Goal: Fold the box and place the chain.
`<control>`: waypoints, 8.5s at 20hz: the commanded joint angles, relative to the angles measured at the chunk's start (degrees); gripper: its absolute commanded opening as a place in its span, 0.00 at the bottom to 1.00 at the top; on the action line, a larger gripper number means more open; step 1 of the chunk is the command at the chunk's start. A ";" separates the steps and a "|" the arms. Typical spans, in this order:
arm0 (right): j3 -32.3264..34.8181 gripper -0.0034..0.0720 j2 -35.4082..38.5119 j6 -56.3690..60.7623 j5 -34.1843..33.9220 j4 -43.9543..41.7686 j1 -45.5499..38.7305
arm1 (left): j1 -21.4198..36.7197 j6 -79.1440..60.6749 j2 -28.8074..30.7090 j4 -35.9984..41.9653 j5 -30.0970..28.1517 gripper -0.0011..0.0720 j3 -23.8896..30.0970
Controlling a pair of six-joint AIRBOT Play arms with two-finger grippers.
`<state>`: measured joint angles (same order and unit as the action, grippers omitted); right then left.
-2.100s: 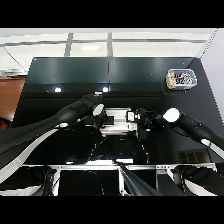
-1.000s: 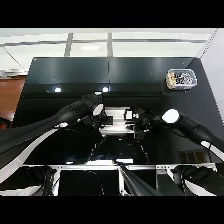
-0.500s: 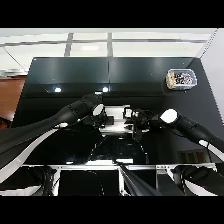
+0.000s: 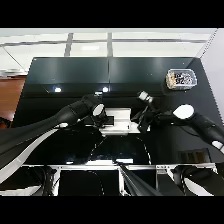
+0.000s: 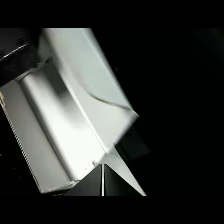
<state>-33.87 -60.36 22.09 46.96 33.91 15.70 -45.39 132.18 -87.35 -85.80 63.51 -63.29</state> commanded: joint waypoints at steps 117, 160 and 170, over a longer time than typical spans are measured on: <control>-23.54 0.99 -12.28 105.18 -16.83 65.35 -10.12 | 0.09 0.07 -0.02 -0.28 -0.07 0.05 -0.02; -63.25 0.06 0.11 65.29 23.89 28.70 -27.85 | 0.09 0.07 -0.02 -0.28 -0.31 0.05 -0.02; -63.23 0.06 8.85 58.66 34.91 3.58 -26.25 | 0.09 0.07 -0.02 -0.28 -0.26 0.05 -0.02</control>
<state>-97.10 -52.77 83.57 74.41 47.22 -11.05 -45.34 132.27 -87.35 -86.08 63.22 -63.29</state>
